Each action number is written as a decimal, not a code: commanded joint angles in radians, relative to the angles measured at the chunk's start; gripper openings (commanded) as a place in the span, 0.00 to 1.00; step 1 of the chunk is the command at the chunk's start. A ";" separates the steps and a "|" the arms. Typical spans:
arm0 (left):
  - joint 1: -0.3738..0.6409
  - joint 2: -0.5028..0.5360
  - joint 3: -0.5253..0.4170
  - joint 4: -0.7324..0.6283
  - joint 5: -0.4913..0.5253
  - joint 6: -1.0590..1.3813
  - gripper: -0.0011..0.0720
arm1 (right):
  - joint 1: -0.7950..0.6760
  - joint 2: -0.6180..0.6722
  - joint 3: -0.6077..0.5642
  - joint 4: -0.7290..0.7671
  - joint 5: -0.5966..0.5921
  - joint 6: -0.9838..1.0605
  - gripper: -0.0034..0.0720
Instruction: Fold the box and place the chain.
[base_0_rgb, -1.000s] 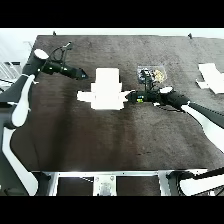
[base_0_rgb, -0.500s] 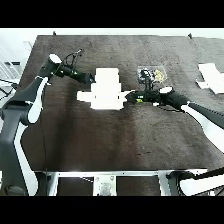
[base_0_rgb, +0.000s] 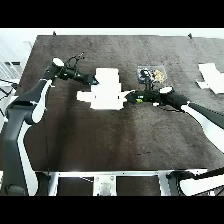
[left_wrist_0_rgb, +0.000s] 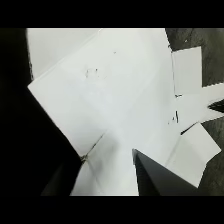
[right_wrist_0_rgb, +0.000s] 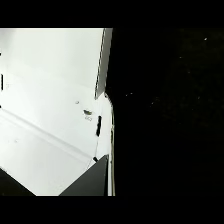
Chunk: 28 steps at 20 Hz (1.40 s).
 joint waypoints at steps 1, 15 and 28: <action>-0.004 -0.013 0.001 -0.023 -0.010 0.008 0.65 | 0.001 0.000 0.000 0.000 0.003 0.000 0.05; -0.003 -0.023 0.001 -0.066 -0.087 0.048 0.32 | 0.000 0.000 0.000 0.000 0.002 0.000 0.05; -0.003 -0.022 0.000 -0.156 -0.175 0.493 0.04 | -0.085 0.056 0.000 0.034 0.066 -0.007 0.51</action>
